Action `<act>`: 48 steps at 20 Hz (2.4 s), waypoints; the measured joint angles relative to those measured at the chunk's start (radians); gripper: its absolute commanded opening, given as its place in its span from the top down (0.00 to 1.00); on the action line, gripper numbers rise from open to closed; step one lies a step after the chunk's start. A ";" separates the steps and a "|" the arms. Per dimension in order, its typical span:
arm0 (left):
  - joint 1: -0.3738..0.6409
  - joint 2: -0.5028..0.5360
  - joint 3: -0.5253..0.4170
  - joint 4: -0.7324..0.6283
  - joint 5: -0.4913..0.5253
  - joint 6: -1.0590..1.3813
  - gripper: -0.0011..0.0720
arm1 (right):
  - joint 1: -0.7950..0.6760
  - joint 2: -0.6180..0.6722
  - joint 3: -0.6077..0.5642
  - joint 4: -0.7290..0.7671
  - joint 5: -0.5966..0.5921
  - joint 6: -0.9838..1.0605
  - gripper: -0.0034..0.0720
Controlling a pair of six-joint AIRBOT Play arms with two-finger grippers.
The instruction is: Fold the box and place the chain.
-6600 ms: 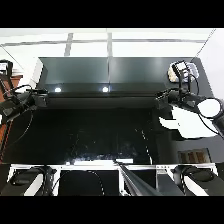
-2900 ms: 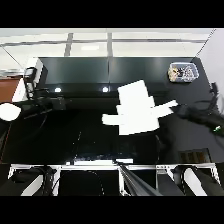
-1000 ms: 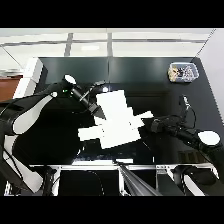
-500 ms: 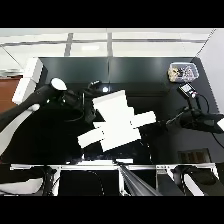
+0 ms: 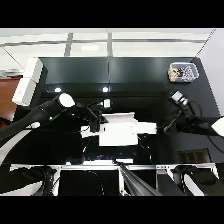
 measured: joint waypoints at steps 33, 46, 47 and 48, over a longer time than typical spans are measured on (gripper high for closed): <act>-0.025 -0.050 -0.007 0.054 0.079 -0.021 0.95 | 0.558 -0.246 -0.221 0.198 -0.580 -0.556 0.03; -0.025 -0.051 -0.007 0.057 0.075 -0.024 0.95 | 0.438 -0.250 -0.100 0.224 -0.530 -0.559 0.03; -0.025 -0.051 -0.007 0.057 0.075 -0.024 0.95 | 0.419 -0.250 -0.096 0.227 -0.522 -0.559 0.03; -0.025 -0.051 -0.008 0.057 0.075 -0.024 0.95 | 0.400 -0.250 -0.092 0.242 -0.516 -0.566 0.03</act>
